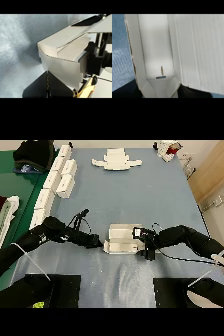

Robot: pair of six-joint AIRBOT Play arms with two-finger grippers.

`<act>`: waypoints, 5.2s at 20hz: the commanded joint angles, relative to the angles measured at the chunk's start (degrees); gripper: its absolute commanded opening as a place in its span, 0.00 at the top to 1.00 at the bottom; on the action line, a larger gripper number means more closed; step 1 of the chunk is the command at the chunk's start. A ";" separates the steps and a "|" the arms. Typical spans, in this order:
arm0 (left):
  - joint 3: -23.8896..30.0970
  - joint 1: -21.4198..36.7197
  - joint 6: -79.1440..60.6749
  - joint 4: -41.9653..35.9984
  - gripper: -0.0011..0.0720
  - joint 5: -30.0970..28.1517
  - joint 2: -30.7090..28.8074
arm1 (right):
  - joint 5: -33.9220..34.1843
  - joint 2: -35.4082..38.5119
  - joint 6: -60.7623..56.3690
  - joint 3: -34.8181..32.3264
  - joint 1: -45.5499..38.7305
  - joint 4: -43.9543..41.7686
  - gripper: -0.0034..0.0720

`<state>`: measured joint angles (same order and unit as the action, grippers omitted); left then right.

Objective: Fold the box.

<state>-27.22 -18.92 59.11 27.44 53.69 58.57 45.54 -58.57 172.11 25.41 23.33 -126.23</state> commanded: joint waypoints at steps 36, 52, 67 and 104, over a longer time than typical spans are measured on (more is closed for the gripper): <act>-29.83 -37.18 75.41 56.61 0.44 3.26 18.23 | -0.02 -0.04 -0.02 0.07 0.00 0.00 0.28; -34.97 -40.74 83.91 62.62 0.97 10.16 23.91 | -0.02 -0.04 -0.02 0.07 0.00 0.00 0.28; -36.65 -40.74 84.19 62.45 0.03 11.82 23.85 | -0.02 -0.04 -0.02 0.07 0.00 0.00 0.28; -4.22 -13.92 -55.78 20.41 0.04 -14.82 -0.87 | -0.02 -0.04 -0.02 0.07 0.00 0.00 0.28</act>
<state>-35.75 -33.74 21.50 58.33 46.52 57.08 45.54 -58.57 172.11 25.41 23.31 -126.23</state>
